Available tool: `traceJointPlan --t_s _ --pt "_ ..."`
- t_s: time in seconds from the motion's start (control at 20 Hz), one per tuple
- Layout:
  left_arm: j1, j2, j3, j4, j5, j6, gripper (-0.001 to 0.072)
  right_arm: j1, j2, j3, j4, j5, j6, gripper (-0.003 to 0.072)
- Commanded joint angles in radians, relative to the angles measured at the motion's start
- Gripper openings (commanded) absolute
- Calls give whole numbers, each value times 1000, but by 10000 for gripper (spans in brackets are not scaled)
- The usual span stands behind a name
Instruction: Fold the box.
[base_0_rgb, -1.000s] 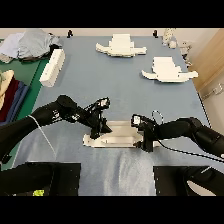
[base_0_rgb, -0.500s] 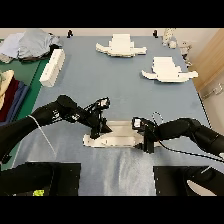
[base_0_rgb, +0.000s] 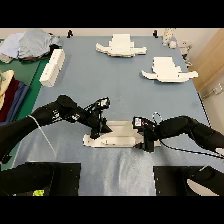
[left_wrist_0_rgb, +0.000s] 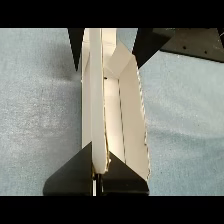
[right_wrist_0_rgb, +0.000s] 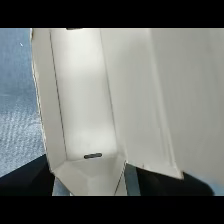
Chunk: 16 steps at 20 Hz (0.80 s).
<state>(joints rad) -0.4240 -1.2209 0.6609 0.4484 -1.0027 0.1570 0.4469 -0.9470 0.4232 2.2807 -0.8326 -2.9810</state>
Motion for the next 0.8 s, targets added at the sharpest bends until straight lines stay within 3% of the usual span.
traceJointPlan --t_s 0.0,0.75 --pt "1 0 -1 0 0 0 12 -2 -24 -1 15 -5 -21 715" --pt "0 0 0 0 0 0 12 30 -63 -1 4 -2 -21 693"
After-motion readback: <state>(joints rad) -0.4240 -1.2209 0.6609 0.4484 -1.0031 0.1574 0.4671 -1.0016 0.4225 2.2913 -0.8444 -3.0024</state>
